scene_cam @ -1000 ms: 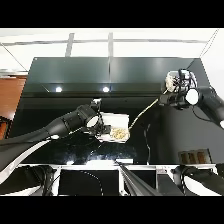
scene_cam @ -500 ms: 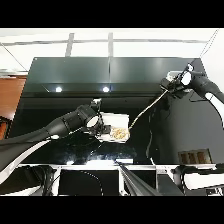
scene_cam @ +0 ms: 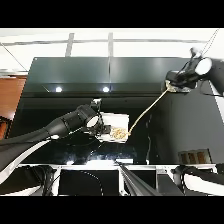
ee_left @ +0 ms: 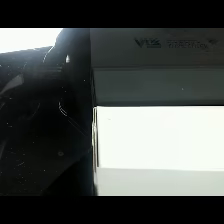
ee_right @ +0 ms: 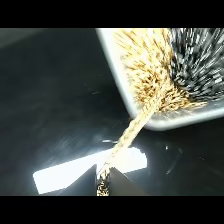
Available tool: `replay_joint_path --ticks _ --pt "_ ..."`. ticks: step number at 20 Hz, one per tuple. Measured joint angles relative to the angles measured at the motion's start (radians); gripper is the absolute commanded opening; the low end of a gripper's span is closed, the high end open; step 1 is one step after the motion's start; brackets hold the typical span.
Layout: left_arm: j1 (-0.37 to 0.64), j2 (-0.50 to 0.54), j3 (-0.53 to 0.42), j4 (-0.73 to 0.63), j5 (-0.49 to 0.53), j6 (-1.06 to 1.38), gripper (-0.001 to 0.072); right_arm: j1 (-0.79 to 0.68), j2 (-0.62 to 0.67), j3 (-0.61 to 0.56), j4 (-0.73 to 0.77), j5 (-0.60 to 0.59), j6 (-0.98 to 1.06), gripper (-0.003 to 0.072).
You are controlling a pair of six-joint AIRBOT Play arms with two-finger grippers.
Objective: Fold the box and place the chain.
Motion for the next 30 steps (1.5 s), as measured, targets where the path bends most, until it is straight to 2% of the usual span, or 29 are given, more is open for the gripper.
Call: replay_joint_path --ticks 6,10,15,21,25,30 --pt "0.000 0.000 0.000 0.000 0.000 0.000 0.0030 0.006 0.447 0.004 0.060 0.048 -0.144 0.0005" --pt "0.000 0.000 0.000 0.000 0.000 0.000 0.0030 0.006 0.632 0.011 0.223 0.100 -0.246 0.0005" --pt "0.000 0.000 0.000 0.000 0.000 0.000 0.0031 0.007 0.695 0.000 0.438 0.230 -0.314 0.0005" --pt "0.000 0.000 0.000 0.000 0.000 0.000 0.0030 0.018 0.708 -0.129 0.662 0.375 -0.375 0.0005" --pt "0.000 0.000 0.000 0.000 -0.001 0.000 0.0030 0.101 0.710 -0.193 0.745 0.383 -0.391 0.0005" --pt "0.000 0.000 0.000 0.000 -0.001 0.000 0.0030 0.245 0.696 -0.225 0.784 0.267 -0.397 0.0005"
